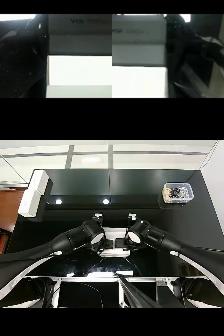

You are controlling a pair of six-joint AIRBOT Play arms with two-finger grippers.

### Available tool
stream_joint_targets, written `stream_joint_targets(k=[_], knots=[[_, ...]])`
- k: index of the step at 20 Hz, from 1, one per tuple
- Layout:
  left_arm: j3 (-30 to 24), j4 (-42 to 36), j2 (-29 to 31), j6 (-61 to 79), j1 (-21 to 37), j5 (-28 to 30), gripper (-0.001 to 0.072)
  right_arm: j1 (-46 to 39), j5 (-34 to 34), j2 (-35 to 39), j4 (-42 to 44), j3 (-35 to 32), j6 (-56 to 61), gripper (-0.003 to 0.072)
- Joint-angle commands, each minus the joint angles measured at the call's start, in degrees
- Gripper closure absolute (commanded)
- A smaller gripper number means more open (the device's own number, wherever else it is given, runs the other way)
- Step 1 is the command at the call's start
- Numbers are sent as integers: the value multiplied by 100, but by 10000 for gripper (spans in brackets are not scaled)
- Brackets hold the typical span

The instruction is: Fold the box and place the chain.

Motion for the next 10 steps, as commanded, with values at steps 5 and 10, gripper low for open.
stream_joint_targets(k=[5, 10], knots=[[-2, -7, -2, 2, -2, 7, 679, 2, -15, -15, 26, 2, -219, 665], [-2, -7, -2, 2, -2, 7, 678, 2, -17, -13, 31, 7, -225, 594]])
